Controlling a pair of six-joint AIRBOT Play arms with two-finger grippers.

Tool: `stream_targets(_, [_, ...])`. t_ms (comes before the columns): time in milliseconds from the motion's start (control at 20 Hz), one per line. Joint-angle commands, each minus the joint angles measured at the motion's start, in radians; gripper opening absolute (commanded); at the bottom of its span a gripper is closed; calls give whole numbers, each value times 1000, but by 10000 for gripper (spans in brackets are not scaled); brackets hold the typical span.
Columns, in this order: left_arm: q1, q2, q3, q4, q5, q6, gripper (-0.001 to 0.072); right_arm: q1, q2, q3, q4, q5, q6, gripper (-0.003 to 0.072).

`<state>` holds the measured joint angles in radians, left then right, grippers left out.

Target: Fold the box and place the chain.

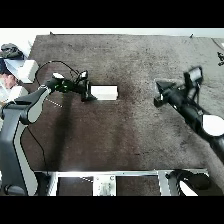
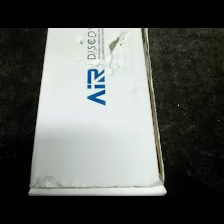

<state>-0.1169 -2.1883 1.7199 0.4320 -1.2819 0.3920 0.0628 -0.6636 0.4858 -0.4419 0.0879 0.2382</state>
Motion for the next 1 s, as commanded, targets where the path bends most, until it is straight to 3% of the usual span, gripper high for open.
stream_targets(0, [0, 0, 0, 0, 0, 1, 227, 1, 151, -187, -11, -133, -2, -13])
stream_targets(350, [0, 0, 0, 0, 0, 1, 226, 0, 237, -266, -3, -42, 2, -13])
stream_targets(600, [0, 0, 0, -4, -1, 0, 221, 0, 238, -267, -6, -290, 2, -13])
stream_targets(650, [0, 1, 0, -9, -8, 0, 18, 0, 238, -267, -6, -325, 2, -13])
stream_targets(950, [4, 64, 28, -94, 0, -3, 10, 0, 238, -267, -6, -494, 2, -13])
